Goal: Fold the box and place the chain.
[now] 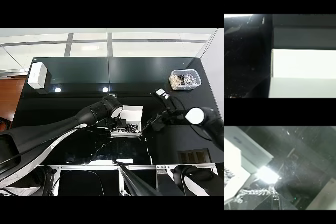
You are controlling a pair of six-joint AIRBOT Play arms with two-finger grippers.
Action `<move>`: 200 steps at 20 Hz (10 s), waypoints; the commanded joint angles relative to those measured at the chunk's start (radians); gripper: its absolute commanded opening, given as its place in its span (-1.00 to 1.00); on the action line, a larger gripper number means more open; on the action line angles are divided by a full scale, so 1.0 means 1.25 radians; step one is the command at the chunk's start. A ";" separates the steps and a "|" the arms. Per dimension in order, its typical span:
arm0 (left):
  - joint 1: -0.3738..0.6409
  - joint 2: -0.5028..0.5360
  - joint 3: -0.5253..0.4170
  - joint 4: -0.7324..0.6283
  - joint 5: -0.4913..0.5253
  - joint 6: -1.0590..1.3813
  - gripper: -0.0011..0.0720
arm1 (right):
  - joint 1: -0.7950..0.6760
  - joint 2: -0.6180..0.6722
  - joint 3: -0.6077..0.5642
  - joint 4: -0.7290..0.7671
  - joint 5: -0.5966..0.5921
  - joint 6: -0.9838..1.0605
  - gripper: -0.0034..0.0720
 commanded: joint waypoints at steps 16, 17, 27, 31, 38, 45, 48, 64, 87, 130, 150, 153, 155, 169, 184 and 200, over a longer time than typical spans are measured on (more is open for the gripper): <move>0.001 0.000 0.001 0.000 0.001 0.000 -0.89 | 0.001 0.125 0.476 0.319 0.318 0.122 -0.86; 0.001 0.000 0.001 0.000 0.001 0.000 -0.89 | 0.001 0.119 0.456 0.330 0.318 0.122 -0.86; 0.001 0.000 0.001 0.001 0.002 0.000 -0.89 | 0.001 0.098 0.058 0.360 0.165 0.156 -0.86; 0.001 0.000 0.001 0.001 0.008 0.000 -0.89 | 0.001 0.096 0.038 0.360 0.152 0.161 -0.41; 0.001 0.000 0.000 0.000 0.007 0.000 -0.89 | -0.094 0.098 0.077 0.164 0.180 0.155 -0.07; 0.005 -0.002 0.001 -0.012 -0.003 0.029 -0.89 | -0.162 0.098 0.076 0.028 0.192 0.151 -0.07; 0.014 0.016 0.001 -0.043 -0.011 0.030 -0.12 | -0.162 0.098 0.066 0.024 0.199 0.132 -0.07; 0.227 0.464 -0.462 -0.108 0.171 0.258 0.14 | -0.162 0.098 0.064 0.025 0.175 0.134 -0.07; 0.334 0.326 -0.571 -0.861 0.390 2.139 0.98 | -0.162 0.098 0.064 0.040 0.190 0.134 -0.07; 0.280 0.212 -0.477 -0.849 0.386 2.185 0.06 | -0.162 0.098 0.064 0.091 0.077 0.134 0.15; 0.280 0.212 -0.477 -0.849 0.385 2.185 0.06 | -0.042 -0.157 0.180 0.337 0.215 -0.526 0.93; 0.280 0.212 -0.477 -0.849 0.385 2.185 0.06 | 0.002 -0.158 0.138 0.286 0.211 -0.564 0.93; 0.280 0.212 -0.477 -0.849 0.385 2.185 0.06 | 0.033 -0.158 0.123 0.273 0.210 -0.565 0.93; 0.280 0.212 -0.477 -0.849 0.385 2.185 0.06 | 0.105 -0.157 0.123 0.206 0.187 -0.563 0.93; 0.280 0.212 -0.477 -0.849 0.385 2.185 0.06 | 0.105 -0.157 0.123 0.204 0.197 -0.488 -0.41; 0.280 0.212 -0.477 -0.849 0.385 2.185 0.06 | 0.113 -0.157 0.123 0.163 0.199 -0.488 -0.07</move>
